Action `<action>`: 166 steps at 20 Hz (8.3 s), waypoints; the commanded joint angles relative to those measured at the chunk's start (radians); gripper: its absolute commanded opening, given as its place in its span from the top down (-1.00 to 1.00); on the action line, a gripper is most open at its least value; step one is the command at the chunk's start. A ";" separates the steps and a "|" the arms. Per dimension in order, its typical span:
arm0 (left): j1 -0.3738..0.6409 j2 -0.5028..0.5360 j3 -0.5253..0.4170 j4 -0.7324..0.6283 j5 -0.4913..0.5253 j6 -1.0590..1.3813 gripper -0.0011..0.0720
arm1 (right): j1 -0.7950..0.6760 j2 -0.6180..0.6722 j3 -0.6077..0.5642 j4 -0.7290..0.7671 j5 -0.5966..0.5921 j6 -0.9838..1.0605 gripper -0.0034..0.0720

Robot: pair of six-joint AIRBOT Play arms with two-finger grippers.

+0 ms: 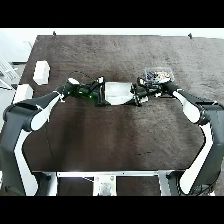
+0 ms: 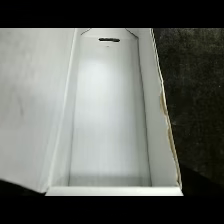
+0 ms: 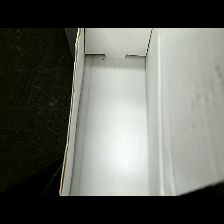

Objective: Fold the box and place the chain.

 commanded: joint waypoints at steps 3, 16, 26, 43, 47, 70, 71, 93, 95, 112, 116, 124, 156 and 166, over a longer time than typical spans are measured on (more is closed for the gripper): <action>0.000 0.000 0.001 -0.010 -0.023 0.013 -0.88 | 0.001 0.000 0.000 -0.003 0.003 0.000 -0.36; 0.000 -0.013 0.002 -0.004 -0.032 0.013 -0.76 | 0.001 0.000 0.000 -0.003 0.003 0.000 -0.36; 0.000 -0.015 0.001 -0.010 -0.029 0.013 -0.75 | 0.001 0.000 0.000 -0.003 0.003 0.000 -0.36; 0.000 -0.014 0.001 0.006 -0.019 0.012 0.05 | 0.001 0.000 0.000 -0.003 0.003 0.000 -0.36; 0.000 -0.014 0.001 0.005 -0.019 0.013 0.05 | 0.001 0.000 0.000 -0.003 0.003 0.000 -0.36; 0.000 -0.014 0.001 0.005 -0.021 0.013 0.05 | 0.001 0.000 0.000 0.005 0.003 0.000 -0.36; 0.000 -0.014 0.001 0.005 -0.021 0.013 0.05 | 0.001 0.000 0.000 0.005 0.003 0.000 -0.36; 0.000 -0.014 0.001 0.005 -0.021 0.012 0.05 | -0.013 0.011 0.003 0.005 0.003 0.039 -0.86; 0.000 -0.014 0.001 0.005 -0.021 0.012 0.05 | -0.020 0.019 0.003 0.001 0.003 0.057 -0.85; 0.000 -0.014 0.001 0.005 -0.022 0.012 0.05 | -0.095 0.156 0.003 -0.173 0.036 0.235 -0.85; 0.000 -0.014 0.001 0.005 -0.022 0.012 0.05 | -0.172 0.218 0.003 -0.179 0.037 0.274 -0.85; 0.000 -0.014 0.001 0.005 -0.023 0.012 0.05 | -0.092 0.248 0.002 -0.102 0.134 0.281 0.87; 0.000 -0.014 0.001 0.005 -0.029 0.012 0.05 | 0.045 0.126 0.001 -0.104 -0.322 0.404 0.88; 0.000 -0.014 0.001 0.005 -0.029 0.012 0.05 | -0.011 0.367 -0.010 -0.132 -0.284 0.413 0.88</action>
